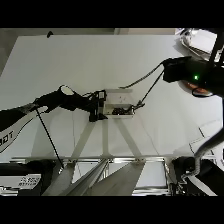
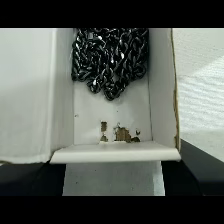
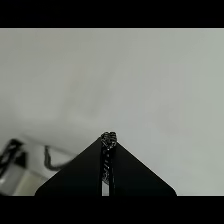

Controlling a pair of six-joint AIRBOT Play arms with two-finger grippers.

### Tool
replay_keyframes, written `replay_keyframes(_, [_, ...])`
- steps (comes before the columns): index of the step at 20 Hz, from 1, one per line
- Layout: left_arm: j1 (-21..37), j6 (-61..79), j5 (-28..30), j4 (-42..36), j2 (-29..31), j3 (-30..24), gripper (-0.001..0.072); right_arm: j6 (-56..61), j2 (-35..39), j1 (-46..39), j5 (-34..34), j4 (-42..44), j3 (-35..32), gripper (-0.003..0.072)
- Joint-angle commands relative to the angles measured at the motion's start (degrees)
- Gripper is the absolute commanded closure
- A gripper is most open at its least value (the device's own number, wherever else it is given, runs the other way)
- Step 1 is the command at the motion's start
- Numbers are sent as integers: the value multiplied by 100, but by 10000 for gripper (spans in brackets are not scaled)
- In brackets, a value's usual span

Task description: Fold the box and place the chain.

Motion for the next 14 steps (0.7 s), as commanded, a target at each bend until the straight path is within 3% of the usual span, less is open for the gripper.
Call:
replay_keyframes(1, [0, 0, 2, 2, 2, -2, 528, -22, 212, 828, -87, 352, 15, 673])
replay_keyframes(6, [0, 0, 2, 2, 2, -2, 528, -20, -35, 1493, -448, 365, 15, 673])
replay_keyframes(14, [0, 2, 2, 2, 2, -2, 528, -50, -1084, 1563, -407, 407, 15, 673])
